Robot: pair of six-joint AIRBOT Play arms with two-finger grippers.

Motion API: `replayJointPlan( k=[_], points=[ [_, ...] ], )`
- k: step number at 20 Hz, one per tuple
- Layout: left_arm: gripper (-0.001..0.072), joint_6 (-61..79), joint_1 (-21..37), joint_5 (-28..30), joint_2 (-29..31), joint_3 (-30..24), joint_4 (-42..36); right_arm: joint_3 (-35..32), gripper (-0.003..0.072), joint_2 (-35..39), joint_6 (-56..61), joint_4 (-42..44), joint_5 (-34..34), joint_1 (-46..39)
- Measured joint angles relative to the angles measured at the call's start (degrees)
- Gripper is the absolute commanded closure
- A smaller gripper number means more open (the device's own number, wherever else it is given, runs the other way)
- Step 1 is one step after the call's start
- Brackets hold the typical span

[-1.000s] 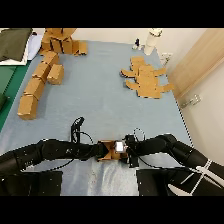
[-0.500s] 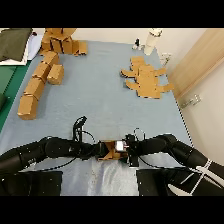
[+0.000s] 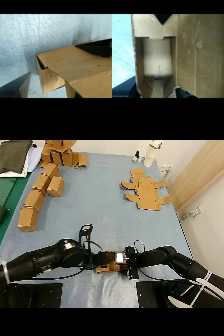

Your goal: Fold the box.

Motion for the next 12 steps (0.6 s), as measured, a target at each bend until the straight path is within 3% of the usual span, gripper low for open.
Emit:
replayJointPlan(
  k=[9,11,12],
  points=[
    [0.012,-10.54,-6.36,-12.04,-14.08,12.79,7.21,0.02,0.0221,0.0,0.0,-0.02,-0.04,0.0],
    [0.0247,-13.22,-6.99,-14.29,-15.28,14.1,9.07,0.02,0.0221,0.0,0.0,0.04,-0.02,0.0],
    [0.0247,-14.08,-7.26,-15.28,-15.63,14.49,9.84,0.02,0.0221,0.0,0.0,0.13,-0.02,0.04]
  ],
)
